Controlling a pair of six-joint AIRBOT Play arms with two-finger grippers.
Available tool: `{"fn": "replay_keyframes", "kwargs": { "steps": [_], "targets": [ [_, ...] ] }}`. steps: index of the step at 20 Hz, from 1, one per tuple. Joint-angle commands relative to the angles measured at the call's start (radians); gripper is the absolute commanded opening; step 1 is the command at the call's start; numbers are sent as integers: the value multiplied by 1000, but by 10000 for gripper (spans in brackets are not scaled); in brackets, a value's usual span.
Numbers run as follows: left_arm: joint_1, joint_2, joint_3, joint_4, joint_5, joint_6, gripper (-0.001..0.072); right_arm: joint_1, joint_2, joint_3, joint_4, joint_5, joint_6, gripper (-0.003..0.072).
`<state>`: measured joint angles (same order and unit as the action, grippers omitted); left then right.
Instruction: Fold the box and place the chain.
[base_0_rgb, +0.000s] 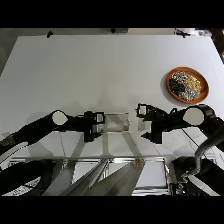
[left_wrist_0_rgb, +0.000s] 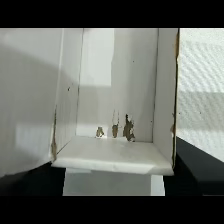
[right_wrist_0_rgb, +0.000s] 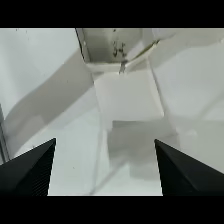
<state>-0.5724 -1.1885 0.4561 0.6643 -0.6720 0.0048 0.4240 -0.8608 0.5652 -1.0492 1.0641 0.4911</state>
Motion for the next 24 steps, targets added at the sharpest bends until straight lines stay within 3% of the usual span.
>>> {"fn": "replay_keyframes", "kwargs": {
  "steps": [1,3,5,7,9,11,12,14,17,21,24],
  "targets": [
    [-1,2,-1,31,-6,-31,160,0,-6,0,84,-47,-46,625],
    [-1,2,-1,31,-7,-31,155,6,-28,0,106,-63,-68,526],
    [-1,2,-1,31,-9,-31,155,34,-67,0,108,-81,-101,497],
    [-1,2,-1,29,-13,-31,155,69,-107,0,108,-142,-116,389],
    [-1,2,-1,29,-13,-31,155,80,-146,0,111,-190,-130,384],
    [-1,2,-1,28,-13,-31,155,80,-149,1,174,-193,-148,90],
    [-1,2,-1,29,-13,-31,155,80,-143,2,240,-192,-186,47],
    [-1,2,-1,28,-13,-31,155,80,-125,2,373,-205,-286,25],
    [-1,2,-1,29,-13,-31,155,80,-138,2,537,-338,-317,16],
    [-1,2,-1,29,-13,-31,155,80,-250,2,557,-505,-254,16],
    [-1,2,-1,28,-13,-31,155,80,-326,2,556,-532,-199,16]
  ]
}}
